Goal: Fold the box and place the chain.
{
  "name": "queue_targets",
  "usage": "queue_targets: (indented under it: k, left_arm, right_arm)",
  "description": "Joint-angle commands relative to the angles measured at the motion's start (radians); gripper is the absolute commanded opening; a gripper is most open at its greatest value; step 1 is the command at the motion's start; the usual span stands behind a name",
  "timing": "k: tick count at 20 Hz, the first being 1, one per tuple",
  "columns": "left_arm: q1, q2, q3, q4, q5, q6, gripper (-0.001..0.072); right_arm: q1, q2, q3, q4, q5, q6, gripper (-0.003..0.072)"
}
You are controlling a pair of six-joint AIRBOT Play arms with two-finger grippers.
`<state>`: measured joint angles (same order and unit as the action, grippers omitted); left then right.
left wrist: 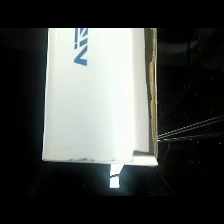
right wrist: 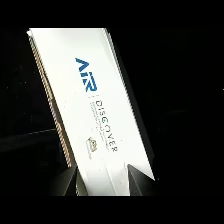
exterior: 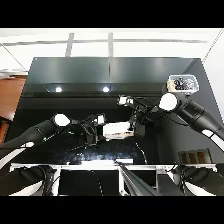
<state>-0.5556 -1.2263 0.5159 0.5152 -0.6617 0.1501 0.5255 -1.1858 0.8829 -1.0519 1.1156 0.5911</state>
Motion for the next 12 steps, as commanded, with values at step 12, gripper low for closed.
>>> queue_targets:
  k: [12]
  left_arm:
    - [-0.001, -0.001, 0.0, 0.0, 0.0, 0.0, 0.0331]
  right_arm:
    - [0.0, -0.002, 0.0, 0.0, 0.021, 0.005, 0.0261]
